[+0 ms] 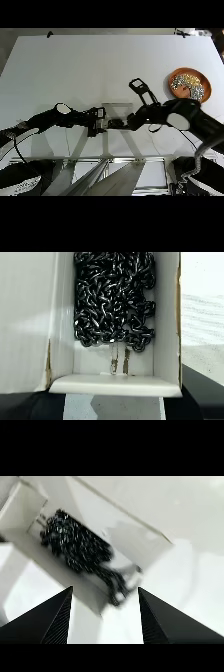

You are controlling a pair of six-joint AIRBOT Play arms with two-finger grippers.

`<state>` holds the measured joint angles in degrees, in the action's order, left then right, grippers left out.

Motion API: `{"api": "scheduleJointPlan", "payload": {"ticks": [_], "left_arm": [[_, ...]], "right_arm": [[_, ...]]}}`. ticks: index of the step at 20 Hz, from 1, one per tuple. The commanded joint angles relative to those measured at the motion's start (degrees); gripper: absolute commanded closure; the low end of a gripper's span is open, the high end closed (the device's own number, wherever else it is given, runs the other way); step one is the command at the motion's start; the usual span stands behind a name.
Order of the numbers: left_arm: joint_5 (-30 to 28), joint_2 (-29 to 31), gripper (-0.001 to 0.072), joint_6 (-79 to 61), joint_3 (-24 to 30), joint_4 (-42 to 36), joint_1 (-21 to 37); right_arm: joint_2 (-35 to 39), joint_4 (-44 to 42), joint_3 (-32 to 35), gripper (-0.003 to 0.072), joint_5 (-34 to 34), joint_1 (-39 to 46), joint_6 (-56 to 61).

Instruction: Fold the box and place the chain.

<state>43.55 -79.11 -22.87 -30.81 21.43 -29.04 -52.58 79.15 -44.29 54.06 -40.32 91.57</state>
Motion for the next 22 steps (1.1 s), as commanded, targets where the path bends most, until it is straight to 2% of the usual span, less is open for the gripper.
{"api": "scheduleJointPlan", "payload": {"ticks": [1, 3, 6, 8, 12, 15, 17, 19, 22], "left_arm": [[-0.02, 0.02, 0.0567, -0.02, -0.02, 0.00, 0.00], [0.00, 0.02, 0.0567, -0.02, -0.02, 0.00, 0.00], [-0.04, 0.02, 0.0567, -0.02, -0.02, 0.00, 0.00], [-0.02, 0.02, 0.0567, -0.02, -0.02, 0.00, 0.00], [0.00, 0.02, 0.0567, -0.02, -0.02, 0.00, 0.00], [-0.02, 0.02, 0.0567, -0.02, -0.02, 0.00, 0.00], [0.00, 0.02, 0.0567, -0.02, -0.02, 0.00, 0.00], [-0.02, 0.02, 0.0567, -0.02, -0.02, 0.00, 0.00], [-0.02, 0.02, 0.0567, -0.02, -0.02, 0.00, 0.00]], "right_arm": [[8.81, 1.01, -0.07, 0.0247, 11.96, 4.15, -16.94], [8.98, -0.55, 1.03, 0.0247, 14.23, 7.17, -25.68], [7.67, -7.89, 6.91, 0.0248, 7.91, 11.47, -41.44], [5.44, -11.06, 10.67, 0.0283, 4.52, 13.05, -49.64], [-3.41, -18.62, 14.10, 0.0284, -1.44, 13.29, -66.53], [-10.43, -28.46, 14.10, 0.0285, -8.68, 13.29, -79.25], [-13.11, -30.53, 14.10, 0.0289, -10.21, 13.29, -82.90], [-14.43, -31.08, 14.10, 0.0355, -11.32, 13.31, -83.12], [-15.93, -31.43, 14.10, 0.0371, -12.59, 13.31, -83.14]]}}
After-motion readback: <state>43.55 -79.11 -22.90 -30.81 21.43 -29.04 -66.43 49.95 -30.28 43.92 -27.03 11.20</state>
